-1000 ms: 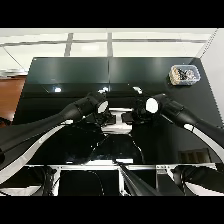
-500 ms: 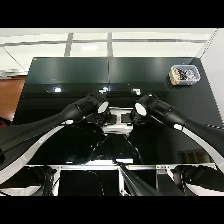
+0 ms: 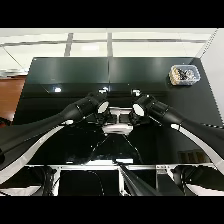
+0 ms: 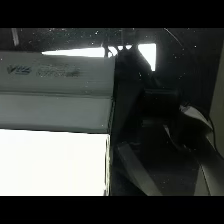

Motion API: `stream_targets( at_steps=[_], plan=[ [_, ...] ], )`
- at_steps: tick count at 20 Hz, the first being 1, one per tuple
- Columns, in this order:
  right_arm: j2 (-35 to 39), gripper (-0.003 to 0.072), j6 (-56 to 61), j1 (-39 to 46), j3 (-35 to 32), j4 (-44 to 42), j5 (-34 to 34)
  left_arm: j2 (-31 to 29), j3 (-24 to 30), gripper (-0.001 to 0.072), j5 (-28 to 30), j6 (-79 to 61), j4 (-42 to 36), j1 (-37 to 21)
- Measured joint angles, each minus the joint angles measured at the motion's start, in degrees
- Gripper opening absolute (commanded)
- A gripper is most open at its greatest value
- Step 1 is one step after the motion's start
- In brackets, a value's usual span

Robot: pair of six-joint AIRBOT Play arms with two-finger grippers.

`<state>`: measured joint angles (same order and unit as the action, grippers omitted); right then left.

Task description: Fold the box and place the chain.

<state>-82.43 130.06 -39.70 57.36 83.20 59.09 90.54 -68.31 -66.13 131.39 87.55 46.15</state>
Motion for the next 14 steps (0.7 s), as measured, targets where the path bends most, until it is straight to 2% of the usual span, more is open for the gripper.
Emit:
stream_targets(
  at_steps=[2, 4, 8, 9, 10, 11, 12, 14],
  plan=[
    [-0.11, 0.003, 0.02, 0.0, 0.04, 0.0, 0.22, 0.0, 0.0, 0.0026, 0.02, 0.0, 0.02, 0.0],
    [-0.31, 0.0287, 0.04, 0.0, -0.09, -0.02, 0.33, 0.0, 0.02, 0.0026, 0.09, 0.0, 0.02, 0.0],
    [-0.24, 0.0278, 0.04, 0.0, -0.02, -0.07, 1.22, 0.0, 0.02, 0.0026, 0.13, 0.0, 0.0, 0.0],
    [-0.24, 0.0231, 0.04, 0.0, -0.02, -0.09, 1.25, 0.0, 0.02, 0.0026, 0.13, 0.0, 0.02, 0.0],
    [-0.24, 0.023, 0.04, 0.0, -0.02, -0.22, 1.29, 0.0, 0.02, 0.0026, 0.13, 0.0, 0.0, 0.0],
    [-0.24, 0.0078, 0.04, 0.0, -0.02, -0.17, 1.73, 0.0, 0.02, 0.0026, 0.13, 0.02, 0.0, 0.0],
    [-0.24, 0.0025, -0.04, 0.0, -0.02, -0.28, 1.77, 0.0, 0.02, 0.0026, 0.2, 0.02, -0.22, 0.0],
    [-0.24, 0.0025, -0.42, 0.0, -0.02, -0.24, 1.95, 0.0, 0.02, 0.0026, 0.48, 0.07, -0.24, 0.0]
  ],
)
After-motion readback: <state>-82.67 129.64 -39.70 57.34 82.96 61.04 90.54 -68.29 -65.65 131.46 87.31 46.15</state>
